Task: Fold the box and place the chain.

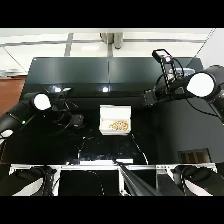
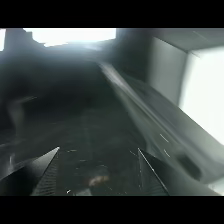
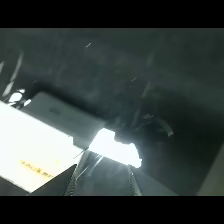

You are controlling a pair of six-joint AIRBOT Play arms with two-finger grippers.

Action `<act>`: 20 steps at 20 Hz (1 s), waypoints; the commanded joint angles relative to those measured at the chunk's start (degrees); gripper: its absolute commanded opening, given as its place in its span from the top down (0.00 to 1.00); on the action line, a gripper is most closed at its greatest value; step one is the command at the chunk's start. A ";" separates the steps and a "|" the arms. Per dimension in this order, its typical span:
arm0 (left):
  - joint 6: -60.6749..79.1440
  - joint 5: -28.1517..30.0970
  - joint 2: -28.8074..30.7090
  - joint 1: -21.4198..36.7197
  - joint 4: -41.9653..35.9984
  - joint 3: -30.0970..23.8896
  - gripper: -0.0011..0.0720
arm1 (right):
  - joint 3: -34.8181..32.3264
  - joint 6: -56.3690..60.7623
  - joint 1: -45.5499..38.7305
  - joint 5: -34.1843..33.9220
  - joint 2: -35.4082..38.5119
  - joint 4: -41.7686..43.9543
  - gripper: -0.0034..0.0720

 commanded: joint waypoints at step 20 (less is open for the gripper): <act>95.51 17.25 -10.16 -5.73 -31.67 -4.09 0.01 | -0.02 6.21 -1.40 -1.40 -0.07 -8.31 0.45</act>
